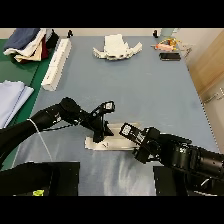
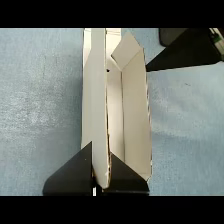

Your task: Fold the box.

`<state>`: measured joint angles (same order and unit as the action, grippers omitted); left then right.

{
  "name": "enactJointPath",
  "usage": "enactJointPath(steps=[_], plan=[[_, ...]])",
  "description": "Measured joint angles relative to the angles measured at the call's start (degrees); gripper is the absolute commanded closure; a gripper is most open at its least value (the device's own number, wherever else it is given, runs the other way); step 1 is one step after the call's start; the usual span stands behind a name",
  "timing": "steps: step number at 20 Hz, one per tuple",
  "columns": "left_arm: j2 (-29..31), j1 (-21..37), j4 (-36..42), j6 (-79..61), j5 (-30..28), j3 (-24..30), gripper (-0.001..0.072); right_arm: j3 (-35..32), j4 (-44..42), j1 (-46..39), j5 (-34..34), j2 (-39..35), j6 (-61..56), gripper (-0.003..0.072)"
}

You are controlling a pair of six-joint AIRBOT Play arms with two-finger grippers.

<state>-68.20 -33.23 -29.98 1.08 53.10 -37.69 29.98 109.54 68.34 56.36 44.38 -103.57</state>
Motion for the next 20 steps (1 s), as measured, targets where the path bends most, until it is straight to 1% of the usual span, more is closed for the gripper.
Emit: enactJointPath(steps=[4, 6, 8, 10, 13, 17, 20], plan=[[0.0, 0.0, 0.0, 0.0, -0.1, 0.0, 0.0694, 0.0, 0.4, -0.7, -0.3, 0.0, -0.3, -0.0034], [0.0, 0.0, 0.0, 0.0, 0.0, 0.0, 0.0695, -0.6, -0.3, -2.2, -1.7, -0.1, 2.4, -0.0034], [0.0, 0.0, 0.0, 0.0, 0.0, 0.0, 0.0694, -1.4, -3.2, -5.2, -4.2, -0.2, 8.1, -0.0034], [0.0, 0.0, 0.0, 0.0, 0.0, 0.0, 0.0694, -2.1, -9.6, -9.9, -6.9, -0.3, 17.4, -0.0034], [0.0, 0.0, 0.0, 0.0, 0.0, 0.0, 0.0695, -2.8, -23.2, -19.4, -9.2, -0.2, 36.1, -0.0034], [0.0, 0.0, 0.0, 0.0, 0.0, 0.0, 0.0694, -3.2, -39.8, -29.8, -9.1, 2.4, 59.5, -0.0034], [0.0, 0.0, 0.0, 0.0, 0.1, 0.0, 0.0694, -3.2, -47.5, -33.3, -7.4, 5.6, 71.8, -0.0034]])
